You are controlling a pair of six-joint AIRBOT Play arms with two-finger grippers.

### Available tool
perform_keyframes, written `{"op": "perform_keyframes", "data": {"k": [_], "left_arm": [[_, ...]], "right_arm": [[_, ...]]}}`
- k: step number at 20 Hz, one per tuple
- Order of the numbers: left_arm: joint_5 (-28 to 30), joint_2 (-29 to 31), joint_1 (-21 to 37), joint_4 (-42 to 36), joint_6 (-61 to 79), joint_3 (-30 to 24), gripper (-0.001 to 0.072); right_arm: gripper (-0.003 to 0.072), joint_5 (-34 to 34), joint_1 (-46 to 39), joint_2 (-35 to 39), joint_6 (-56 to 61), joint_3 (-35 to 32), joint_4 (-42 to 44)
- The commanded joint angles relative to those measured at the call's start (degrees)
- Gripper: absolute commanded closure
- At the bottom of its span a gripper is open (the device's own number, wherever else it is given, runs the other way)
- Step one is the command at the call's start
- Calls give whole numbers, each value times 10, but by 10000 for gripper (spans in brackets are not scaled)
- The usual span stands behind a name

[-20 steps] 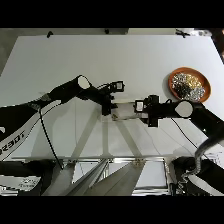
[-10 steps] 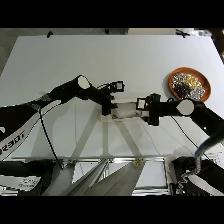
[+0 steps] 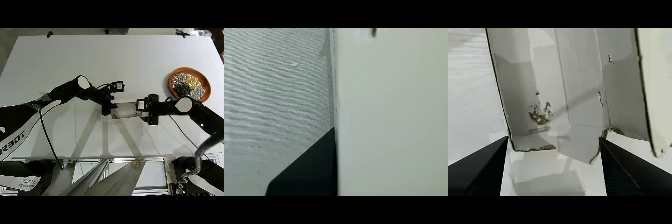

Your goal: Fold the box and place the chain.

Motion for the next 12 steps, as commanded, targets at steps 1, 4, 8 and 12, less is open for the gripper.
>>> {"op": "perform_keyframes", "data": {"k": [1,4,8,12], "left_arm": [[0,0,0,0,0,0,696],[0,0,0,0,0,0,696],[0,0,0,0,0,0,696],[0,0,0,0,0,0,696]], "right_arm": [[58,1,-6,-1,-18,2,11],[58,3,-11,-1,-18,7,13],[58,2,-11,-9,-33,9,18],[58,1,-11,-16,-61,9,36]]}}
